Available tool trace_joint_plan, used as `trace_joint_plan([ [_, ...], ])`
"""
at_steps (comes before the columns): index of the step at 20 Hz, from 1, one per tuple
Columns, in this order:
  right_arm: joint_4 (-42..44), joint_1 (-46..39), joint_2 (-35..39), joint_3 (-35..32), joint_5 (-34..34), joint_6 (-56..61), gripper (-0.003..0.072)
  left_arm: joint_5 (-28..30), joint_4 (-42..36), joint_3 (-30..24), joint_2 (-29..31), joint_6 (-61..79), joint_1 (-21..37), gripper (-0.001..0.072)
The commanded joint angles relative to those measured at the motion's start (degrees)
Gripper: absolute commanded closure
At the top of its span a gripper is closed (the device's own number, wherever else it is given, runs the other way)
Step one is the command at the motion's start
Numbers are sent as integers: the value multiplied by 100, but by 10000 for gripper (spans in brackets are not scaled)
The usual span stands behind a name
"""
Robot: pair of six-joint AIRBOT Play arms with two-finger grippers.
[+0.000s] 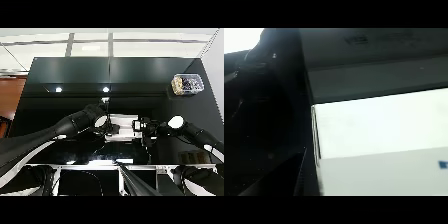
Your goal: Fold the box and place the chain.
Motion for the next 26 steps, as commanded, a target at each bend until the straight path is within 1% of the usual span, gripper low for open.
trace_joint_plan([
  [1, 0, 2, -2, -2, 2, 2, 244, -308, 94, 87, -149, -295, -46, 447],
  [5, 0, 2, -2, 0, 2, 2, 244, -323, 116, 216, -256, -485, -48, 448],
  [6, 0, 2, -2, 0, 2, 2, 244, -323, 138, 236, -256, -549, -46, 499],
  [7, 0, 2, -2, -2, 2, 2, 244, -304, 136, 247, -256, -551, -44, 569],
  [8, 0, 2, -2, 0, 2, 2, 244, -269, 133, 247, -256, -590, -44, 658],
  [9, 0, 2, -2, -2, 2, 2, 244, -269, 133, 247, -256, -651, -44, 686],
  [12, 0, 2, -2, -2, 2, 2, 244, -297, 125, 260, -254, -647, -48, 684],
  [13, 0, 2, -2, 0, 2, 2, 244, -280, 109, 282, -254, -645, -46, 667],
  [14, 0, 2, -2, 0, 2, 2, 244, -280, 109, 328, -254, -645, -46, 462],
  [15, 0, 2, -2, 0, 2, 2, 244, -284, 111, 378, -254, -645, -44, 279],
  [16, 0, 2, -2, 0, 2, 2, 244, -299, 116, 426, -254, -643, -44, 240],
  [18, 0, 2, -2, 0, 2, 2, 244, -356, 166, 450, -256, -645, -44, 240],
  [21, 0, 2, -2, -2, 2, 2, 244, -658, 391, 450, -278, -761, -46, 247],
  [22, 0, 2, -2, 0, 2, 2, 244, -634, 387, 450, -295, -809, -48, 249],
  [23, 0, 2, -2, 0, 2, 2, 244, -581, 385, 450, -326, -848, -57, 258],
  [24, 0, 2, -2, -2, 2, 2, 244, -570, 376, 450, -365, -890, -72, 312],
  [25, 0, 2, -2, 0, 2, 2, 244, -570, 367, 450, -396, -892, -90, 328],
  [26, 0, 2, -2, 0, 2, 2, 244, -570, 343, 450, -424, -890, -92, 327],
])
